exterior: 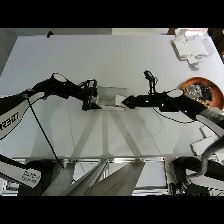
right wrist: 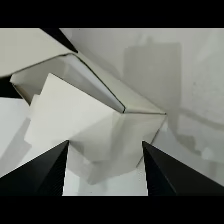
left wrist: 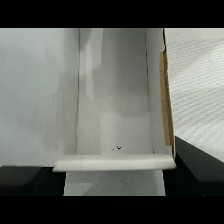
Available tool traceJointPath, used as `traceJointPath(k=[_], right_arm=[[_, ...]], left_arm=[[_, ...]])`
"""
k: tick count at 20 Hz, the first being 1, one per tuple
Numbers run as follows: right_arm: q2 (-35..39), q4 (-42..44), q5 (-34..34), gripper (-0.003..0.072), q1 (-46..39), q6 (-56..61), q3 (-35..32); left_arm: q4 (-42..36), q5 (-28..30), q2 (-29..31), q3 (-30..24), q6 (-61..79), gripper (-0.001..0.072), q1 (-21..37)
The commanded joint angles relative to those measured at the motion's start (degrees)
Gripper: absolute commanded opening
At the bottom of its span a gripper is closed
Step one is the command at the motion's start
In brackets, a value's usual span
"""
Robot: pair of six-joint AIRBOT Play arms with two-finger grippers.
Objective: Fold the box and place the chain.
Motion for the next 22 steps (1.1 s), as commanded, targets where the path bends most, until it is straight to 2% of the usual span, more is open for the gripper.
traceJointPath(k=[1, 8, 15, 19, 22], right_arm=[[0.04, -0.07, -5.99, 0.0520, 1.68, 0.00, 0.00], [0.02, -4.31, -12.96, 0.0519, 4.57, 0.70, 0.00], [0.09, -7.37, -13.38, 0.0519, 4.70, 3.74, 0.04], [0.92, -7.32, -11.45, 0.0520, 4.70, 5.40, 1.57], [0.92, -13.38, -10.60, 0.0520, 5.60, 14.27, 2.21]], left_arm=[[0.00, 0.00, 0.04, 0.02, 0.02, 0.0318, 0.02], [0.00, 0.00, 0.04, 0.02, 0.02, 0.0318, 0.02], [0.00, 0.00, 0.04, 0.02, 0.02, 0.0318, 0.02], [0.00, 0.00, 0.04, 0.02, 0.02, 0.0318, 0.02], [0.00, 0.00, 0.04, 0.02, 0.02, 0.0318, 0.02]])
